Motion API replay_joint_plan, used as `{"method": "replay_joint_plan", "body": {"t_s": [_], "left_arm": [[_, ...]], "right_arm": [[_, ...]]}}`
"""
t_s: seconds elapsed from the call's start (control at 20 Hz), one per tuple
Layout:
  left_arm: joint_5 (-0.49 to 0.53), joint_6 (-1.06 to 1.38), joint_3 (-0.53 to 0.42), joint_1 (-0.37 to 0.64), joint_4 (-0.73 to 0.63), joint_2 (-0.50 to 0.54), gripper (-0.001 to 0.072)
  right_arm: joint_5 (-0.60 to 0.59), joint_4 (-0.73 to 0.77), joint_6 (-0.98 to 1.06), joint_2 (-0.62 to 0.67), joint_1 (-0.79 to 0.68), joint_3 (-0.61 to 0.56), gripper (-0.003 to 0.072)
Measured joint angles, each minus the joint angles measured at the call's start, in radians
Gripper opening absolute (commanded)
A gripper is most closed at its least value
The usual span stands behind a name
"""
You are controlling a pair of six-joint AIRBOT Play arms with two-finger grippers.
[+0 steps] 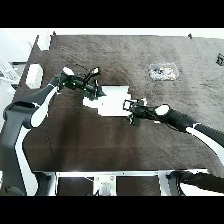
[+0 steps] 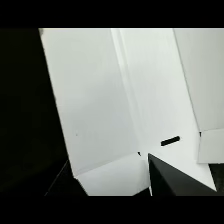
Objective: Fold the box and place the chain.
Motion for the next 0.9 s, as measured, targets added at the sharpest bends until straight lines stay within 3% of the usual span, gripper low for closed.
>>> {"method": "replay_joint_plan", "body": {"t_s": [0.5, 0.9], "left_arm": [[0.001, 0.0, 0.0, 0.0, 0.0, 0.0, 0.0022], [0.001, 0.0, 0.0, 0.0, 0.0, 0.0, 0.0022]], "right_arm": [[-0.072, 0.058, 0.003, -0.002, -0.002, 0.072, 0.0572], [0.089, 0.062, -0.009, -0.047, -0.082, 0.17, 0.0573]]}}
